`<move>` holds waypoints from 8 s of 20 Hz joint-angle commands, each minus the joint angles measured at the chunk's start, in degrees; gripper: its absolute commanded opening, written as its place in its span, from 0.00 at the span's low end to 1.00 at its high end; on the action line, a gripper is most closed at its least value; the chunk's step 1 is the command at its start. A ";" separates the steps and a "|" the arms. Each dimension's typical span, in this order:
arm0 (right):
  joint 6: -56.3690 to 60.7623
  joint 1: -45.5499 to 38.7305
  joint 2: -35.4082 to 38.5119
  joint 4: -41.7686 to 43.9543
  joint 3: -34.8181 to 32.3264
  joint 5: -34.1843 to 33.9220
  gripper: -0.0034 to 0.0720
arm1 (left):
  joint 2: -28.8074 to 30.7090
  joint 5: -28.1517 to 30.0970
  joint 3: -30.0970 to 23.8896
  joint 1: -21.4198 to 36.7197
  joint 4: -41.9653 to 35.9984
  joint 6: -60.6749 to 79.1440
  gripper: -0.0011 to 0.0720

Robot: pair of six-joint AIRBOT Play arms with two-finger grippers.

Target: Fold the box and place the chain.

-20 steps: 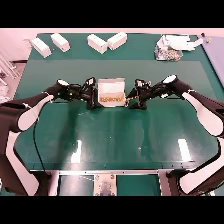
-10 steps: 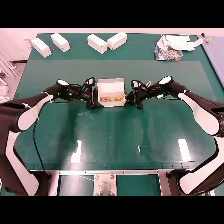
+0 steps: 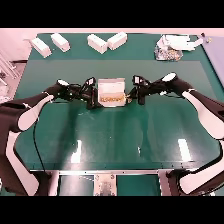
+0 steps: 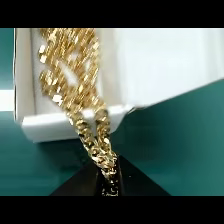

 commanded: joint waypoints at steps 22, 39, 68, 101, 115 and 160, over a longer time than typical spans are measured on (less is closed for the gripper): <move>5.46 12.61 20.52 6.78 0.87 -4.96 0.05 | 0.02 0.04 0.04 0.07 0.02 0.00 0.74; 7.52 15.98 20.52 6.27 17.14 -14.75 0.05 | 0.02 0.09 0.07 0.07 0.02 0.00 0.74; 25.92 16.06 5.84 -3.78 -5.44 -18.86 0.63 | 0.02 0.02 0.07 0.07 0.02 0.00 0.74; 18.10 3.04 -8.74 6.34 26.67 15.04 0.42 | 0.02 0.02 0.07 0.07 0.00 0.00 0.74; 19.17 6.78 -9.27 3.63 26.67 19.47 0.42 | 0.04 0.04 0.07 0.07 0.00 0.00 0.75; 26.77 8.63 -11.13 -1.49 27.15 24.33 0.56 | 0.04 -0.02 0.07 0.07 0.00 -0.02 0.74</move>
